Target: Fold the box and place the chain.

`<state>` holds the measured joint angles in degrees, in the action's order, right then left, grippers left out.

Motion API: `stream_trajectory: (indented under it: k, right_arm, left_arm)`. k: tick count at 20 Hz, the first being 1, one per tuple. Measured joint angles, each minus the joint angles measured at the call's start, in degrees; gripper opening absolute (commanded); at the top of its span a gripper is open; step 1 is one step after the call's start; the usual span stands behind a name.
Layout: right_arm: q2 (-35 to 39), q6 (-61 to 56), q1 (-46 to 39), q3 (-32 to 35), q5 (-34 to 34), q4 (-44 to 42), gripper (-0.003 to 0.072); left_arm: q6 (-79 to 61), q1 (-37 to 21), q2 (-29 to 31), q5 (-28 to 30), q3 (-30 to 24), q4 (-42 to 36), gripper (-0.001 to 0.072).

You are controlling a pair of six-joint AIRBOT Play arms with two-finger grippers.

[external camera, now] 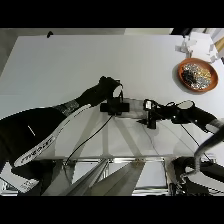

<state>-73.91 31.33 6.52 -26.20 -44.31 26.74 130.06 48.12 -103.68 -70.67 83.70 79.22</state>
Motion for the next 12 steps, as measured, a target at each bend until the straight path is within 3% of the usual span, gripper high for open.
stream_trajectory:
  k: [8, 9, 10, 12]
  right_arm:
    - [0.00, 0.04, -0.02, 0.00, 0.00, 0.00, 0.0413]
    - [0.00, 0.04, -0.02, 0.00, 0.00, 0.00, 0.0413]
    - [0.00, 0.07, -0.02, 0.00, 0.00, 0.02, 0.0413]
    - [0.00, 0.15, -0.02, 0.00, -0.02, 0.04, 0.0413]
  left_arm:
    - [0.00, 0.83, -0.04, 0.96, 0.00, 1.40, 0.0126]
    - [0.02, 0.87, -0.04, 0.98, 0.00, 1.42, 0.0103]
    - [0.02, 0.92, -0.04, 0.85, 0.00, 1.55, 0.0006]
    - [0.17, 0.98, -0.04, 0.66, 0.00, 1.64, 0.0001]
